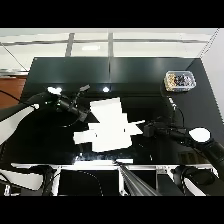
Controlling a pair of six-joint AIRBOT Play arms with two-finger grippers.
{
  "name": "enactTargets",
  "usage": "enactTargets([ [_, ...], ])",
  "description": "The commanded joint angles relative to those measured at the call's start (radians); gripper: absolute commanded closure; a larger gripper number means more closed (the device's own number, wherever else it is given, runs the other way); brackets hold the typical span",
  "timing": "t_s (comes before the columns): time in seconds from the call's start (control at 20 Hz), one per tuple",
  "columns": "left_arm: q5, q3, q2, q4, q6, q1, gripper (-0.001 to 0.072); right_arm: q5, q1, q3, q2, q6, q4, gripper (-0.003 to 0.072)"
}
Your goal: Fold the box and place the chain.
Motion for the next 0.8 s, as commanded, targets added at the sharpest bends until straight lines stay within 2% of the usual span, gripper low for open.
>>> enactTargets([
  [0.0, -0.005, 0.011, -0.004, 0.053, 0.021, 0.000, 0.0680, -0.007, -0.004, 0.001, 0.001, 0.023, -0.025, 0.0402],
  [0.05, -0.005, 0.011, -0.002, 0.053, 0.021, 0.000, 0.0680, -0.006, -0.018, 0.005, 0.001, 0.037, -0.039, 0.0087],
  [0.1, -0.004, 0.011, 0.006, 0.053, 0.020, 0.001, 0.0681, 0.024, -0.046, 0.025, 0.002, 0.037, -0.104, 0.0054],
  [0.25, 0.019, 0.011, 0.066, 0.083, 0.015, -0.006, 0.0683, 0.186, -0.156, 0.170, 0.002, 0.114, -0.463, 0.0055],
  [0.35, 0.072, 0.010, 0.138, 0.102, 0.014, -0.025, 0.0683, 0.252, -0.225, 0.278, 0.002, 0.138, -0.631, 0.0055],
  [0.45, 0.153, 0.010, 0.222, 0.100, 0.018, -0.043, 0.0683, 0.276, -0.277, 0.351, 0.002, 0.138, -0.702, 0.0055],
  [0.55, 0.225, 0.008, 0.292, 0.100, 0.030, -0.065, 0.0683, 0.277, -0.302, 0.374, 0.002, 0.137, -0.710, 0.0055],
  [0.75, 0.220, 0.008, 0.325, 0.131, 0.100, -0.114, 0.0683, 0.291, -0.303, 0.374, 0.001, 0.133, -0.710, 0.0055],
])
